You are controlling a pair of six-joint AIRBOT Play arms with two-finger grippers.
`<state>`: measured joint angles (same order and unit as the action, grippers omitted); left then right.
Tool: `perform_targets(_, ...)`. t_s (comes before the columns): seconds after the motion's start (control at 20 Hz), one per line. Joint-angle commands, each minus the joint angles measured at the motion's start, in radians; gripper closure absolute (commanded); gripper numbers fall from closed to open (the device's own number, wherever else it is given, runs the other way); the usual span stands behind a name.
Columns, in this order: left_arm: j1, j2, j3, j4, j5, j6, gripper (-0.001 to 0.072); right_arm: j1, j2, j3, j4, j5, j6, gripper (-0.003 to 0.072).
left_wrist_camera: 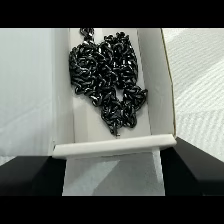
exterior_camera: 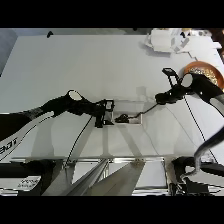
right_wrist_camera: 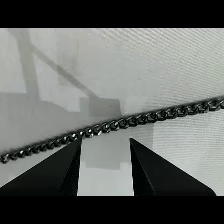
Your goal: Fold the box and place the chain.
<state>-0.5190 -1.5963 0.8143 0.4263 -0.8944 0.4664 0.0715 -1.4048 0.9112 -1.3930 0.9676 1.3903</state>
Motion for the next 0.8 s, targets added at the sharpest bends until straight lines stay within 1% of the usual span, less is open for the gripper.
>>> perform_targets(0.0, 0.000, 0.000, 0.000, 0.000, 0.000, 0.000, 0.0503, 0.002, -0.026, 0.001, -0.010, -0.019, 0.001, 0.0352)
perform_targets(0.05, 0.000, 0.000, 0.000, 0.000, 0.000, 0.000, 0.0503, 0.002, -0.037, 0.001, -0.010, -0.020, 0.001, 0.0352)
perform_targets(0.15, 0.000, 0.000, 0.000, 0.000, 0.000, 0.000, 0.0503, 0.002, -0.043, 0.001, -0.009, -0.028, 0.001, 0.0399)
perform_targets(0.25, 0.000, 0.000, 0.000, 0.000, 0.000, 0.000, 0.0503, 0.002, -0.044, 0.001, -0.009, -0.043, 0.001, 0.0400)
perform_targets(0.35, 0.000, 0.000, 0.000, 0.000, 0.000, 0.000, 0.0503, 0.002, -0.046, 0.001, -0.009, -0.046, 0.001, 0.0437)
perform_targets(0.4, 0.000, 0.000, 0.000, 0.000, 0.000, 0.000, 0.0503, 0.002, -0.046, 0.001, -0.009, -0.044, 0.000, 0.0493)
perform_targets(0.45, 0.000, 0.000, 0.000, 0.000, 0.000, 0.000, 0.0503, 0.002, -0.046, 0.001, -0.008, -0.038, 0.000, 0.0531)
perform_targets(0.5, 0.000, 0.000, 0.000, 0.000, 0.000, 0.000, 0.0503, 0.002, -0.045, 0.001, 0.006, -0.028, -0.001, 0.0533)
perform_targets(0.55, 0.000, 0.000, 0.000, 0.000, 0.000, 0.000, 0.0503, 0.002, -0.038, 0.001, 0.031, -0.018, -0.013, 0.0588)
perform_targets(0.6, 0.000, 0.000, 0.000, 0.000, 0.000, 0.000, 0.0503, 0.002, -0.025, 0.001, 0.046, -0.014, -0.031, 0.0666)
perform_targets(0.75, 0.000, 0.000, 0.000, 0.000, 0.000, 0.000, 0.0503, 0.002, 0.056, 0.001, 0.042, -0.002, -0.038, 0.0670)
